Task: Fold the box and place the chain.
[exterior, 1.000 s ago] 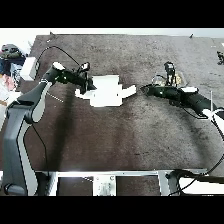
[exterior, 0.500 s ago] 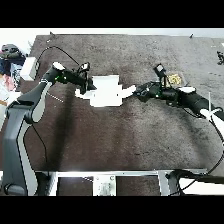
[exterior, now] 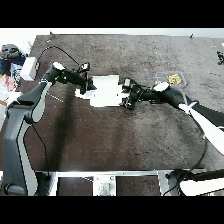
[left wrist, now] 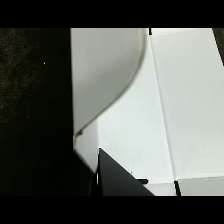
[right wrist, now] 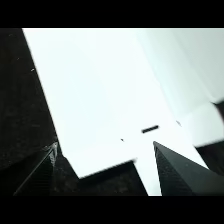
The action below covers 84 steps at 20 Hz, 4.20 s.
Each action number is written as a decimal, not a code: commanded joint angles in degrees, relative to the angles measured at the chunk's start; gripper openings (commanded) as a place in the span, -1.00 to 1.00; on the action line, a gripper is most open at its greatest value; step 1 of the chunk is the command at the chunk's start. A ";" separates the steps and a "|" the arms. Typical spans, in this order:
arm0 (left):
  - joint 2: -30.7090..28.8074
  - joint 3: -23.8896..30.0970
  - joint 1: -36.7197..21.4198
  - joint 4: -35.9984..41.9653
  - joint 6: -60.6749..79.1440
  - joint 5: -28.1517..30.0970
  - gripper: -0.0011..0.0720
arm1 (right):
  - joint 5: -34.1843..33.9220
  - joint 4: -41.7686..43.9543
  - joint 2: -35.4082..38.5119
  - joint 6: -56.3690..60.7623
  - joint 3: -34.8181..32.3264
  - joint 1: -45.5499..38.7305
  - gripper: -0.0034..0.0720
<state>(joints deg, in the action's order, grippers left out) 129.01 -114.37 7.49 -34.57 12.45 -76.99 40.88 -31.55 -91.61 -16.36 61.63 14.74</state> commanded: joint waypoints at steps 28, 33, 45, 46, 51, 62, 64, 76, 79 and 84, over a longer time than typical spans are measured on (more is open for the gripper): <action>0.00 0.02 -0.04 0.28 0.02 0.04 -0.94 | -1.51 -10.91 -8.55 9.09 17.09 0.96 0.91; 0.00 0.02 -0.04 0.28 0.02 0.04 -0.94 | -0.02 -10.67 -8.59 9.05 17.84 -0.74 0.91; 0.00 0.02 -0.04 0.28 0.02 0.04 -0.94 | 11.98 -10.67 -17.00 8.44 29.88 -2.86 0.91; 0.00 0.02 -0.04 0.28 0.02 0.04 -0.94 | 12.85 -10.67 -17.86 8.44 31.08 -2.91 0.91; 0.00 0.02 -0.04 0.28 0.02 0.04 -0.94 | 17.79 -10.69 -22.32 8.48 36.94 -2.93 0.91; 0.00 0.02 -0.04 0.28 0.02 0.04 -0.94 | 23.23 -6.32 -26.21 9.97 37.90 -4.22 0.91; 0.00 0.02 -0.04 0.28 0.02 0.04 -0.94 | 23.43 -6.58 -26.95 9.90 38.05 -4.24 0.91; 0.00 0.02 -0.04 0.28 0.02 0.04 -0.94 | 26.97 -6.45 -31.26 8.41 43.21 -3.67 0.84; 0.00 0.02 -0.04 0.28 0.02 0.04 -0.94 | 26.88 -5.27 -31.41 8.20 43.21 -3.58 0.83; 0.00 0.02 -0.04 0.28 0.02 0.04 -0.94 | 27.54 -5.27 -31.98 8.24 43.21 -3.61 0.67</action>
<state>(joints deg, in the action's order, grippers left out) 129.01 -114.34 7.46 -34.28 12.47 -76.99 68.10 -36.88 -123.33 -7.99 104.77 11.07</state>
